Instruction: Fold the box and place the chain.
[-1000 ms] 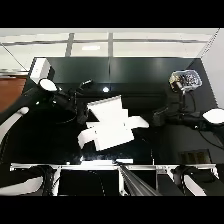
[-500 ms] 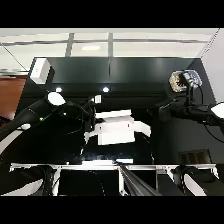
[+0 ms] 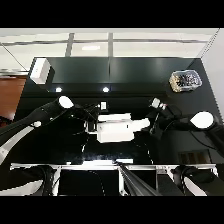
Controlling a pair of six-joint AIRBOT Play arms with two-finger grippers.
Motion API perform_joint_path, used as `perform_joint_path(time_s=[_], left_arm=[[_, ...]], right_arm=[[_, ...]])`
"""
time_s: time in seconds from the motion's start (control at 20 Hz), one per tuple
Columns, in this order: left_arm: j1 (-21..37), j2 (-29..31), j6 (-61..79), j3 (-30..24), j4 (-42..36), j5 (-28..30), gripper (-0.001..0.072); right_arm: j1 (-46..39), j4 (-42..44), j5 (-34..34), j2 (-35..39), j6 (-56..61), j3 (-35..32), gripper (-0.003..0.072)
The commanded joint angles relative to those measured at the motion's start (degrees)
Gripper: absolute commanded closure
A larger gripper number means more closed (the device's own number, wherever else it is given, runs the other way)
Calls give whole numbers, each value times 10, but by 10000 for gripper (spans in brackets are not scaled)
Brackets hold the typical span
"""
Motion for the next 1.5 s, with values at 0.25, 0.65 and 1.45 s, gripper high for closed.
perform_joint_path(time_s=[0.25, 0.65, 1.45], left_arm=[[-1, -8, 4, 0, 4, -7, 681], [-1, -7, 4, 0, 4, -10, 681], [-1, -7, 4, 0, 4, -10, 681]], right_arm=[[90, -8, -80, -47, -91, -47, -26], [142, 57, -100, -100, -149, -46, -25], [149, 66, -159, -79, -149, 12, -25]])
